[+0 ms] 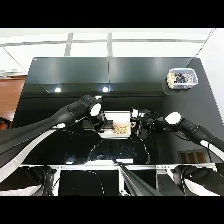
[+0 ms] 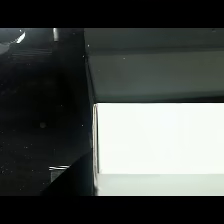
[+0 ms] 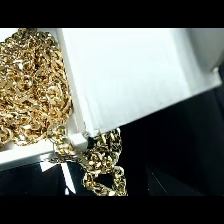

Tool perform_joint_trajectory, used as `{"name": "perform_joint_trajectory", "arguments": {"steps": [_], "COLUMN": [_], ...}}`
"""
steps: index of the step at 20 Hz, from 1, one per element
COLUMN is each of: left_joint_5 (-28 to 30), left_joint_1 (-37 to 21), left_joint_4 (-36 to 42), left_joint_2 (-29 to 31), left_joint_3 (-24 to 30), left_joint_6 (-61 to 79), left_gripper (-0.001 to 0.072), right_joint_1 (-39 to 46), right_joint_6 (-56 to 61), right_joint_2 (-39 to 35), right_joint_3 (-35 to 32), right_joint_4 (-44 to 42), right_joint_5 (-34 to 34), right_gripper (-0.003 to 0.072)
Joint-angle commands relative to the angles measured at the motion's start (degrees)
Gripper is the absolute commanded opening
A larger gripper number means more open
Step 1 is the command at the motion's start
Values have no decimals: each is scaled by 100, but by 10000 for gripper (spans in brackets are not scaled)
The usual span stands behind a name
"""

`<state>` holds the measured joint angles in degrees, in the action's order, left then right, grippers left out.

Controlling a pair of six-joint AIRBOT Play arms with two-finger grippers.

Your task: Fold the box and place the chain.

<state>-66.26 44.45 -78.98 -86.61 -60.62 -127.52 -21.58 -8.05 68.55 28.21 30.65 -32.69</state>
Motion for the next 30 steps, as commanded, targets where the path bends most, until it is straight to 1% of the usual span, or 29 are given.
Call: {"name": "perform_joint_trajectory", "arguments": {"steps": [1,6,7,8,9,10,11,12,17,20,22,24,26,28,30], "left_joint_5": [-2,-2,0,-2,-2,-2,-4,-11,-22,-26,-26,-26,-28,-28,-28], "left_joint_1": [0,0,0,0,0,0,0,0,-2,0,0,0,-2,-2,0], "left_joint_4": [0,0,0,0,-2,0,0,0,-2,-2,0,-2,-2,-2,0], "left_joint_2": [4,4,4,4,4,4,4,4,4,4,4,4,4,4,4], "left_joint_3": [2,2,2,2,2,2,2,2,2,2,2,2,2,2,2], "left_joint_6": [0,0,0,0,0,0,0,0,0,0,0,0,0,0,0], "left_gripper": [32,32,32,32,32,32,32,32,31,31,32,32,32,32,32], "right_joint_1": [-7,-7,-2,-2,-4,-2,-2,-4,11,118,299,555,844,1141,1364], "right_joint_6": [83,197,214,238,247,249,251,262,1196,2402,2953,3335,3657,4004,4500], "right_joint_2": [68,118,118,118,118,109,85,59,-280,-734,-1117,-1528,-1895,-2197,-2382], "right_joint_3": [-2,-2,-2,-2,-2,0,0,0,0,0,13,120,337,688,1231], "right_joint_4": [2,155,157,153,153,153,151,149,249,673,914,1102,1316,1495,1473], "right_joint_5": [39,39,42,39,39,33,-24,-46,-50,-79,-260,-619,-1115,-1716,-2426], "right_gripper": [589,588,572,437,422,332,61,19,17,17,17,17,18,18,17]}}
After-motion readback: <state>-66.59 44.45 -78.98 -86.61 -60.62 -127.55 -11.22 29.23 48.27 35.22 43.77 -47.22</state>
